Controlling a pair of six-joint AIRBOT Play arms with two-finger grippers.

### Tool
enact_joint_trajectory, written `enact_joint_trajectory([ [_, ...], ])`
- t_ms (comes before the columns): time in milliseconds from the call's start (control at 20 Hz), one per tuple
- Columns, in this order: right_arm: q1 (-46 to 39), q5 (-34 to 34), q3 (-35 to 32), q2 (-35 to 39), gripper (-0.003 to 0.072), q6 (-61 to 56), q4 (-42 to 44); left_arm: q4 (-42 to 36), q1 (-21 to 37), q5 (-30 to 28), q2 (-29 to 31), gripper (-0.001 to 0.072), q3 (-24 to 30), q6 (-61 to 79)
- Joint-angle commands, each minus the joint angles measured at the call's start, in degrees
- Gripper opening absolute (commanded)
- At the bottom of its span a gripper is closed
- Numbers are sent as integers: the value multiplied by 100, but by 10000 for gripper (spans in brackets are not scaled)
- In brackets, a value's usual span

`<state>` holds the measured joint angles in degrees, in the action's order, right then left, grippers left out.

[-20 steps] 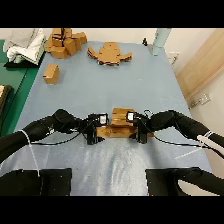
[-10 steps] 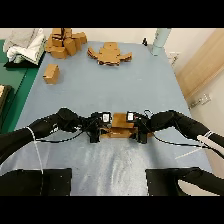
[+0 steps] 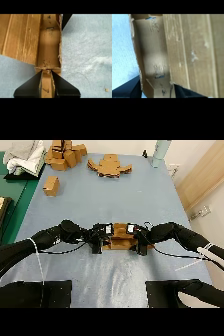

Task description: Fold the box.

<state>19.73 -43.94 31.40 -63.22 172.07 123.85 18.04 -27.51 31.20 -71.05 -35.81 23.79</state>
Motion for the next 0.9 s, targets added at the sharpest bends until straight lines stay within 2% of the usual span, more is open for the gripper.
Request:
enact_joint_trajectory([
  [0, 2, -7, 7, 2, 525, 0, -4, -31, -2, -105, -4, 159, -9, -138],
  [400, 2, -7, 7, 2, 525, 0, -4, -83, -2, -111, -4, 160, -7, -435],
  [850, 2, -7, 7, 2, 525, 0, -2, 756, 59, 31, -2, 161, -7, -1008],
])
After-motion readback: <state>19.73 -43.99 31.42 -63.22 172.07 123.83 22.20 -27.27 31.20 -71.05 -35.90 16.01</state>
